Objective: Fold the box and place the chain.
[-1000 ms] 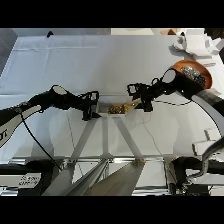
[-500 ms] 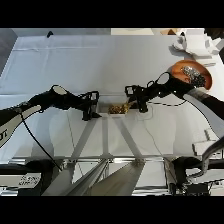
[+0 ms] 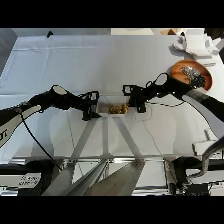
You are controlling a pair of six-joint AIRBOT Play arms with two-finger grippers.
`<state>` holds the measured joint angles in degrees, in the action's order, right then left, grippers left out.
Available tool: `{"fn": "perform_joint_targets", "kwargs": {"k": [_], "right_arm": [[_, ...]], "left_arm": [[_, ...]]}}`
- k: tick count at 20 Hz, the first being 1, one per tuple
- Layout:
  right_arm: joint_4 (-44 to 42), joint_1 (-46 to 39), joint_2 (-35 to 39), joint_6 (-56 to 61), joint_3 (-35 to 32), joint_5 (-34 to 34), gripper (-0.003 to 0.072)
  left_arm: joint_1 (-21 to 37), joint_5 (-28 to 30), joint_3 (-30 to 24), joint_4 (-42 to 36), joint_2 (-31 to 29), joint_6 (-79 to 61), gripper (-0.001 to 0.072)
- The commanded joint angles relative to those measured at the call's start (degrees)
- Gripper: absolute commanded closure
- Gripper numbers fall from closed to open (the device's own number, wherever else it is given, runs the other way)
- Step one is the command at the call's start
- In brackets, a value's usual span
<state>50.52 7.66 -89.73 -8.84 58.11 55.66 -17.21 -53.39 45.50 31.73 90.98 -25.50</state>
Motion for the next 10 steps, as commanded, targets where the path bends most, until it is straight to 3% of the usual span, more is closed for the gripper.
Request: {"fn": "perform_joint_targets", "kwargs": {"k": [1, 6, 10], "right_arm": [[4.6, 0.1, 4.6, 5.6, 0.0, 0.0, 0.068], [5.1, 0.1, 13.2, 10.7, 0.0, 7.6, 0.068], [-2.3, 0.1, 17.7, 13.0, 0.0, 10.8, 0.068]], "left_arm": [[0.0, 0.0, 0.0, 0.0, 0.0, 0.0, 0.0435], [0.0, 0.0, 0.0, 0.0, 0.0, 0.0, 0.0435], [0.0, 0.0, 0.0, 0.0, 0.0, 0.0, 0.0435]]}}
